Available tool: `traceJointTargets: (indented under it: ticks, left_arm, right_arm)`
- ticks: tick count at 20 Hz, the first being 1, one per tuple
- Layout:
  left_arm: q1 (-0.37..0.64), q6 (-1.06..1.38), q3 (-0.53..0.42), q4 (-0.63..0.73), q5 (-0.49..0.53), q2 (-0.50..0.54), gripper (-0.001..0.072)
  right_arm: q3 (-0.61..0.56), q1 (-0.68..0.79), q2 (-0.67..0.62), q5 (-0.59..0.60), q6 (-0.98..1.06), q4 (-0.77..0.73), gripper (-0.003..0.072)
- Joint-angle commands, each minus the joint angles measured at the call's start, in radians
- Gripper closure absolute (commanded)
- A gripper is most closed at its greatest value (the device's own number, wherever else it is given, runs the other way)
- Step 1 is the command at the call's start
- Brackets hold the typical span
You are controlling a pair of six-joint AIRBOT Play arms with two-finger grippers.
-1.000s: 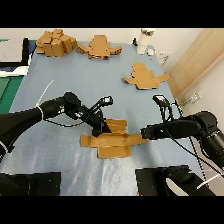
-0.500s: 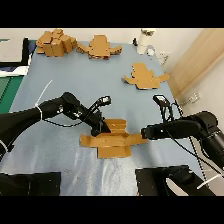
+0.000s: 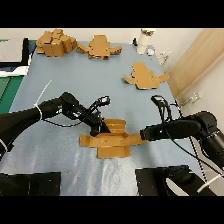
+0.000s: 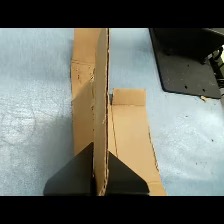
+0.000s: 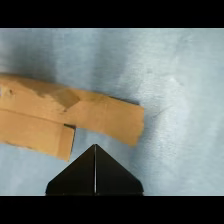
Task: Fold the box.
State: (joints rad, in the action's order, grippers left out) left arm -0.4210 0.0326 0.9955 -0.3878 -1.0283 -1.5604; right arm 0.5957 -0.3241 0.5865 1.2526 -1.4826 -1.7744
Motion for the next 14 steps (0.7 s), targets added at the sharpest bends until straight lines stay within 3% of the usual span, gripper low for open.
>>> traceJointTargets:
  ticks: [1,7,8,9,10,14]
  left_arm:
    - [0.001,0.001,0.000,0.006,-0.003,0.000,0.0698]
    - [0.001,0.001,0.000,0.006,-0.003,0.000,0.0697]
    - [0.001,0.001,0.000,0.006,-0.003,0.000,0.0698]
    - [0.001,0.001,0.000,0.006,-0.003,0.000,0.0697]
    - [0.001,0.001,0.000,0.006,-0.002,0.000,0.0697]
    - [0.001,0.001,0.000,0.006,-0.003,0.000,0.0697]
  right_arm:
    - [-0.015,-0.120,-0.011,0.032,-0.090,-0.032,0.0685]
    - [-0.176,-0.687,-0.035,-0.256,-0.068,0.244,0.0682]
    - [-0.193,-0.758,-0.010,-0.285,-0.067,0.304,0.0571]
    - [-0.204,-0.811,0.026,-0.309,-0.066,0.364,0.0274]
    - [-0.207,-0.840,0.065,-0.325,-0.066,0.394,0.0165]
    - [-0.207,-0.853,0.220,-0.385,-0.066,0.490,0.0166]
